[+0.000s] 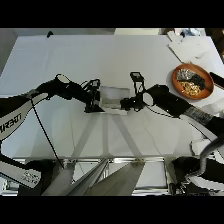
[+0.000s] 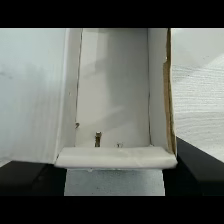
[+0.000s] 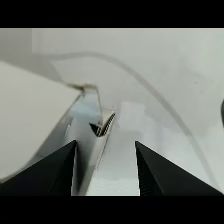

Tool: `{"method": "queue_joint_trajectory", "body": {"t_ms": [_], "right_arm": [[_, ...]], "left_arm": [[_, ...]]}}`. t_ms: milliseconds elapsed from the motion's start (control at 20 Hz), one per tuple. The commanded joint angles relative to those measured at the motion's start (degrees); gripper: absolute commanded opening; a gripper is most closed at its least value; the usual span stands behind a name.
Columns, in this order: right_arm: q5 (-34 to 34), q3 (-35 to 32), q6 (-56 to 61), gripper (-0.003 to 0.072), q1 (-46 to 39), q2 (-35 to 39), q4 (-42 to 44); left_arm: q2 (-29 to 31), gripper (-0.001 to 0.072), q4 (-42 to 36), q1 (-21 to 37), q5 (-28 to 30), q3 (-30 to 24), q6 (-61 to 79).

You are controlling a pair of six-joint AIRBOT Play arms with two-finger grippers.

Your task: Fold the box and place the chain.

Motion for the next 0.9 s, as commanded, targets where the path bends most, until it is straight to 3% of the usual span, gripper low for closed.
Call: {"method": "queue_joint_trajectory", "body": {"t_ms": [0, 250, 450, 600, 650, 800, 850], "right_arm": [[4.9, 3.8, 4.5, 0.0388, 0.7, -1.5, -3.0], [11.2, 9.5, 11.2, 0.0384, 3.5, -8.7, -3.0], [8.6, 11.0, 18.2, 0.0263, 5.5, -10.6, -5.6], [8.5, 11.0, 21.7, 0.003, 5.6, -10.6, -9.5], [8.5, 11.0, 22.6, 0.0011, 5.6, -10.6, -10.8], [8.3, 11.0, 22.5, 0.0026, 5.6, -10.6, -11.6], [8.2, 11.0, 22.4, 0.0144, 5.6, -10.5, -11.3]], "left_arm": [[0.0, 0.0396, 0.0, 0.0, 0.0, 0.0, 0.0], [0.0, 0.0396, 0.0, 0.0, 0.0, 0.0, 0.0], [0.0, 0.0396, 0.0, 0.0, 0.0, 0.0, 0.0], [0.0, 0.0396, 0.0, 0.0, 0.0, 0.0, 0.0], [0.0, 0.0396, 0.0, 0.0, 0.0, 0.0, 0.0], [0.0, 0.0396, 0.0, 0.0, 0.0, 0.0, 0.0], [0.0, 0.0396, 0.0, 0.0, 0.0, 0.0, 0.0]]}}
